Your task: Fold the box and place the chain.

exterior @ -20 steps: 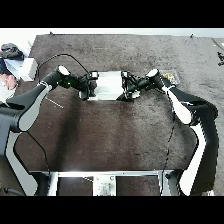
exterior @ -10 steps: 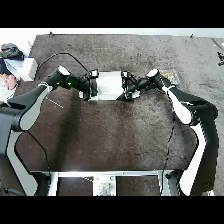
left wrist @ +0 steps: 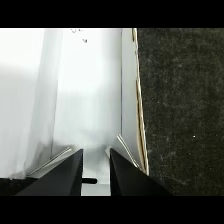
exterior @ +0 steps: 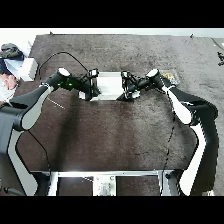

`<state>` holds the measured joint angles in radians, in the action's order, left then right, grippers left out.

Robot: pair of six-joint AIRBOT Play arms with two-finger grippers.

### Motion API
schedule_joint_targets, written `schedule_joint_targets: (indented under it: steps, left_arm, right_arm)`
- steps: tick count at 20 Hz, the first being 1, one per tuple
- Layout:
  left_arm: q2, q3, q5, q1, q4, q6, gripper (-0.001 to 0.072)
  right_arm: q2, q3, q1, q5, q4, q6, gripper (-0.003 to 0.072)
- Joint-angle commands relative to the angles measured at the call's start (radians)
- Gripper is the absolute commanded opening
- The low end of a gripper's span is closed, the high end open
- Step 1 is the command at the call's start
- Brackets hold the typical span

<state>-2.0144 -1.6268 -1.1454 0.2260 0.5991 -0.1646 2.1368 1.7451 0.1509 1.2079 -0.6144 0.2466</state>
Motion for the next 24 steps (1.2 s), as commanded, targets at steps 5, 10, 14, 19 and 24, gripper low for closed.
schedule_joint_targets:
  steps: [5, 10, 14, 19, 24]
  left_arm:
    - [-0.001, 0.0, 0.031, 0.001, -0.009, 0.03, 0.0635]
    - [-0.001, 0.0, 0.037, 0.001, -0.003, 0.034, 0.0379]
    - [0.0, 0.0, 0.027, -0.026, 0.048, 0.061, 0.0104]
    - [0.026, 0.0, -0.045, -0.062, 0.046, 0.061, 0.0013]
    - [0.129, 0.0, -0.067, -0.119, 0.048, 0.24, 0.001]
  right_arm:
    - [0.0, 0.0, 0.0, 0.0, 0.001, -0.001, 0.0444]
    - [0.0, 0.0, 0.0, 0.0, 0.001, -0.001, 0.0444]
    - [0.001, 0.0, 0.0, 0.0, 0.001, -0.001, 0.0444]
    - [0.001, 0.0, 0.0, 0.0, 0.001, -0.001, 0.0445]
    - [0.001, 0.0, 0.0, 0.0, 0.001, -0.001, 0.0444]
